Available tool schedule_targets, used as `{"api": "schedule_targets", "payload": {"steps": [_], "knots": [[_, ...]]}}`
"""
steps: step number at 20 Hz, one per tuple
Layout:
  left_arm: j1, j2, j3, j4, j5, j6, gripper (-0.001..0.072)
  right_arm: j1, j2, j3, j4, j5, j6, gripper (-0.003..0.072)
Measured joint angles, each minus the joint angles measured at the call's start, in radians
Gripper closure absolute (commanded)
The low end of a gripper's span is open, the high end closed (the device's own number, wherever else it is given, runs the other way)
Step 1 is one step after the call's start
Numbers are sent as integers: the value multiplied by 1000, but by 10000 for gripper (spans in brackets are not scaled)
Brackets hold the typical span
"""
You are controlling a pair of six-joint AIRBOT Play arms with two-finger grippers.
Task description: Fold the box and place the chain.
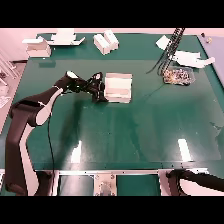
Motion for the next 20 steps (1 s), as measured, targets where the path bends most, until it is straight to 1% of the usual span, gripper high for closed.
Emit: {"api": "schedule_targets", "payload": {"steps": [6, 13, 20], "knots": [[0, 0, 0, 0, 0, 0, 305, 139, 52, 0, 0, -15, -8, 682], [0, 0, 0, 0, 0, 0, 305, 269, 43, -6, 1, -17, -9, 682], [0, 0, 0, 0, -1, 0, 305, 303, 6, -112, 18, -23, -9, 682]]}}
